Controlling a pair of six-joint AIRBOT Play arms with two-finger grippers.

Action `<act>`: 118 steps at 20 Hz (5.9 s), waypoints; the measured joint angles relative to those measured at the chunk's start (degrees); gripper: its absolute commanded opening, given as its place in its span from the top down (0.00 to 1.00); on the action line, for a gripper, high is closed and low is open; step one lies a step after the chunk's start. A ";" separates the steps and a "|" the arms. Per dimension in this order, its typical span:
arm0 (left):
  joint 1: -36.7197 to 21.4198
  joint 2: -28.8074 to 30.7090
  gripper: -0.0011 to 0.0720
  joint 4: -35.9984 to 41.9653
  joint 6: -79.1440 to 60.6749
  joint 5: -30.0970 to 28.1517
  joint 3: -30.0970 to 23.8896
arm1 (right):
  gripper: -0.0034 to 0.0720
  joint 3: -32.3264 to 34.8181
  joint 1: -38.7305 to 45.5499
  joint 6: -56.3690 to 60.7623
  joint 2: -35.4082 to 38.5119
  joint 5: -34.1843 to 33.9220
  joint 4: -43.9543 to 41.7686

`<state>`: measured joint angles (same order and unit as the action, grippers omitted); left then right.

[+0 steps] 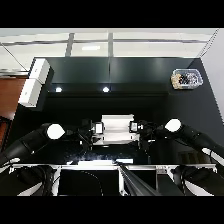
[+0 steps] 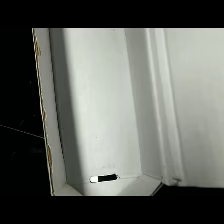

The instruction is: Fold the box and place the chain.

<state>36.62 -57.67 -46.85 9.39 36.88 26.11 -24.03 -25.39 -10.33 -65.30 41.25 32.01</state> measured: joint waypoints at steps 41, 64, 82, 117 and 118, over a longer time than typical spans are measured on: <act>-22.62 7.28 0.94 -8.98 36.59 14.10 1.01 | 0.31 -0.02 0.00 0.00 0.00 -0.11 -0.02; -30.64 -13.29 0.91 20.22 48.33 23.74 -4.39 | 0.31 -0.02 0.00 0.02 0.00 -0.07 -0.02; -14.29 -11.69 0.02 7.04 59.98 20.46 9.57 | 0.31 -0.02 0.00 0.02 0.00 -0.11 -0.02; -1.38 -13.57 0.02 1.92 81.07 7.82 11.85 | 0.31 -0.02 0.00 0.02 0.00 -0.44 0.00; -1.36 -13.62 0.02 1.44 81.42 7.63 11.85 | 0.31 -0.02 0.00 0.02 0.00 -0.44 0.00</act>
<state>35.27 -71.29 -45.41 90.80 44.51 37.95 -24.05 -25.39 -10.31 -65.30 40.82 32.01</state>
